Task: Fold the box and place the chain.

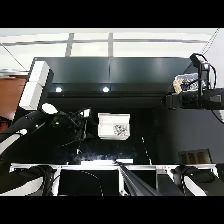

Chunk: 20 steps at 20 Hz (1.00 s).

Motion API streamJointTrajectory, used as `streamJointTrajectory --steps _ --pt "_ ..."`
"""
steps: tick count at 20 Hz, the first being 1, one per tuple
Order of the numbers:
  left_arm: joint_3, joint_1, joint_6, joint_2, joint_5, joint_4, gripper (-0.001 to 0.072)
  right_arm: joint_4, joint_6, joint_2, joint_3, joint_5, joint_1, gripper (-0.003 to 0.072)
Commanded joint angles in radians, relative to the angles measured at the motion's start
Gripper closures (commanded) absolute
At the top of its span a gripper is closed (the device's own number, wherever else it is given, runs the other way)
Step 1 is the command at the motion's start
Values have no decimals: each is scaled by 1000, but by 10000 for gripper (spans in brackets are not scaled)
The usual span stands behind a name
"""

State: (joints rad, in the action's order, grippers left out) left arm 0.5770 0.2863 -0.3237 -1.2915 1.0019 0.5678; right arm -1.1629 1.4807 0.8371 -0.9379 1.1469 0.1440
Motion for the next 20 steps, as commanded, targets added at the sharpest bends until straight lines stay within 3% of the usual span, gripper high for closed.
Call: streamJointTrajectory --steps 1,13,17,19,20 --pt "3 11 -5 -8 -2 -12 -8 -2 0 0 0 -3 0 279" --pt "29 34 21 -32 -2 -48 -7 -2 0 0 0 -8 0 279" --pt "31 68 39 -32 -47 -49 -4 -2 0 0 14 -11 0 279" --pt "31 71 42 -32 -52 -48 49 -2 0 0 35 -17 0 279" --pt "31 71 41 -32 -52 -48 175 -1 0 0 47 -28 0 279"
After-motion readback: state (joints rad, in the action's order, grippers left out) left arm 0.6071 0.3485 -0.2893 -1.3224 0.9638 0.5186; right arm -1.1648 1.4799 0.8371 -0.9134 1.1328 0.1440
